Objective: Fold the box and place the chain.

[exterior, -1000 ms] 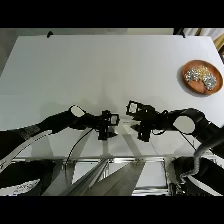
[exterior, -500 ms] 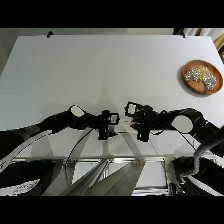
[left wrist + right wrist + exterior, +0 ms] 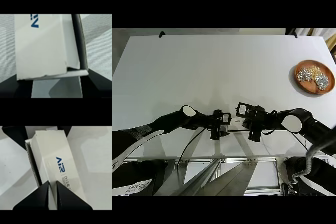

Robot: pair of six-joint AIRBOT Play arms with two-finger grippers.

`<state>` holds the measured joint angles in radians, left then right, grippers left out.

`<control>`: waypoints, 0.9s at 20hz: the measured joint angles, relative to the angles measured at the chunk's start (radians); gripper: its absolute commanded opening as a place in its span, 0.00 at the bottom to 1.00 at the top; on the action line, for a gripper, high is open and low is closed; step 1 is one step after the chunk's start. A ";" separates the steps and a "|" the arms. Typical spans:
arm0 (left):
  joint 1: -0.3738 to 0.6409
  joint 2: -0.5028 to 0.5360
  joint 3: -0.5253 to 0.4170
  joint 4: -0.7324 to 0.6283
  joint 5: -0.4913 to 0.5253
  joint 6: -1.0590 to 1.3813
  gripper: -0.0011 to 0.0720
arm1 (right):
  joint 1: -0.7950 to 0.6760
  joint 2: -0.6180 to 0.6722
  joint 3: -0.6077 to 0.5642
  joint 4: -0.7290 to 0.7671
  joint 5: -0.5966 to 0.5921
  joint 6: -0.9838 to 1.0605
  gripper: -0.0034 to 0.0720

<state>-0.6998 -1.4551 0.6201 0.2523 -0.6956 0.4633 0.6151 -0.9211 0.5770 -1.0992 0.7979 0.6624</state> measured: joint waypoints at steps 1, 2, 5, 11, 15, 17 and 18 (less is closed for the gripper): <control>0.000 0.000 0.000 0.001 0.000 0.001 0.36 | 0.000 -0.001 -0.001 0.000 0.003 0.000 0.15; 0.000 0.000 0.000 0.002 0.000 0.001 0.36 | 0.000 -0.001 -0.003 0.002 0.003 0.001 0.15; 0.000 0.000 0.000 0.003 -0.001 0.003 0.36 | 0.000 -0.002 -0.013 0.006 0.010 0.001 0.16; -0.001 0.000 0.000 0.008 -0.012 0.004 0.36 | 0.026 -0.003 -0.020 0.000 0.025 -0.002 0.31; -0.001 0.000 0.000 0.006 -0.010 0.004 0.36 | 0.040 -0.003 -0.020 0.001 0.026 -0.010 0.42; -0.001 0.000 0.000 0.005 -0.009 0.003 0.36 | 0.043 -0.003 -0.021 0.005 0.031 -0.013 0.55; -0.001 0.000 0.000 0.004 -0.008 0.002 0.36 | 0.045 -0.003 -0.021 0.005 0.031 -0.014 0.56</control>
<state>-0.7010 -1.4551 0.6201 0.2562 -0.7040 0.4652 0.6598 -0.9241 0.5564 -1.0946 0.8284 0.6487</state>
